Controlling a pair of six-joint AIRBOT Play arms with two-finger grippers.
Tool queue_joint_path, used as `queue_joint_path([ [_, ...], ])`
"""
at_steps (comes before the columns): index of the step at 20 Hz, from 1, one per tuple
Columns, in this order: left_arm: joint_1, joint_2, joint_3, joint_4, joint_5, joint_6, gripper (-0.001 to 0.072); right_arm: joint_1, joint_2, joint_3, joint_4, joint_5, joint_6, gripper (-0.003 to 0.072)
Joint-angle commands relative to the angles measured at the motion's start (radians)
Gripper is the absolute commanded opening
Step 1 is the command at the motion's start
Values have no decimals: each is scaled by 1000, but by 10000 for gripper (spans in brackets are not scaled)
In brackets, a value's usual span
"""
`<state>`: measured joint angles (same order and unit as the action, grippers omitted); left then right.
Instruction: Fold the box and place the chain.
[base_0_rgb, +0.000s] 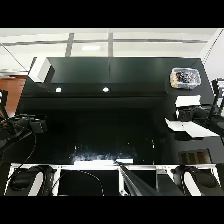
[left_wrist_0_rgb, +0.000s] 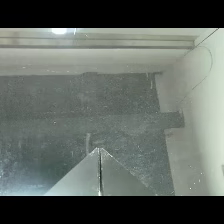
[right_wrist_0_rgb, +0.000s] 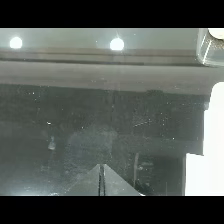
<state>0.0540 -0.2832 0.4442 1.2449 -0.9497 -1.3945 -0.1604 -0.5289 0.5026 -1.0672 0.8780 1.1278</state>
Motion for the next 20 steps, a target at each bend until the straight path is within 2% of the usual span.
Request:
queue_joint_path([
  [1, -1, 1, 0, 0, 0, 0, 30, 0, 0, 0, 0, 0, 0, 39],
  [12, -1, 1, 0, 0, 0, 0, 30, 0, 0, 0, 0, 0, 0, 39],
  [18, -1, 1, 0, 0, 0, 0, 30, 0, 0, 0, 57, -30, 1, 39],
  [20, -2, 0, 0, -18, 40, 0, 31, 0, 0, 0, 82, -37, 1, 39],
])
